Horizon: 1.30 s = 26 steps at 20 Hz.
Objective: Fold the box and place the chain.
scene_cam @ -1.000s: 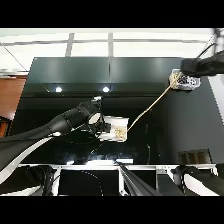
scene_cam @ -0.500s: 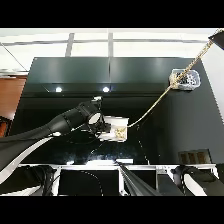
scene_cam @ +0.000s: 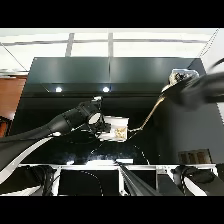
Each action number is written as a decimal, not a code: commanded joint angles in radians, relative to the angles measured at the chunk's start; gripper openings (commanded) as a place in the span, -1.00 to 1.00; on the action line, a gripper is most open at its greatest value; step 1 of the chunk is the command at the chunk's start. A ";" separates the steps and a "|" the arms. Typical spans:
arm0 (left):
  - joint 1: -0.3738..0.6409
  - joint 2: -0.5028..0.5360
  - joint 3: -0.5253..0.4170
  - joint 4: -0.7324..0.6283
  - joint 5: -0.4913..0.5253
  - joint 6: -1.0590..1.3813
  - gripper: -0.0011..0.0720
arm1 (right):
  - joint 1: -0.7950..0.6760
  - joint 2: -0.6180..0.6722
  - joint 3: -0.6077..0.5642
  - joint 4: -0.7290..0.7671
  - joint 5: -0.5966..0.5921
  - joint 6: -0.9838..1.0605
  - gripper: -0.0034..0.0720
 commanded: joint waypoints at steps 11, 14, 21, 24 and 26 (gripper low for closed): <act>0.001 0.000 0.000 0.000 -0.001 0.000 -0.88 | 0.343 -0.257 -0.397 0.161 -0.446 -0.003 -0.88; 0.001 0.000 0.000 0.000 0.000 0.000 -0.88 | 0.329 -0.262 -0.397 0.153 -0.460 -0.003 -0.88; 0.001 0.000 0.000 0.000 -0.001 0.000 -0.88 | 0.297 -0.257 -0.396 0.056 -0.443 0.016 -0.88; 0.001 0.000 0.000 0.000 0.000 0.000 -0.88 | 0.220 -0.220 -0.395 0.058 -0.397 0.016 -0.88; 0.001 0.000 0.000 0.000 0.000 0.000 -0.88 | 0.170 -0.186 -0.395 0.055 -0.333 0.016 -0.88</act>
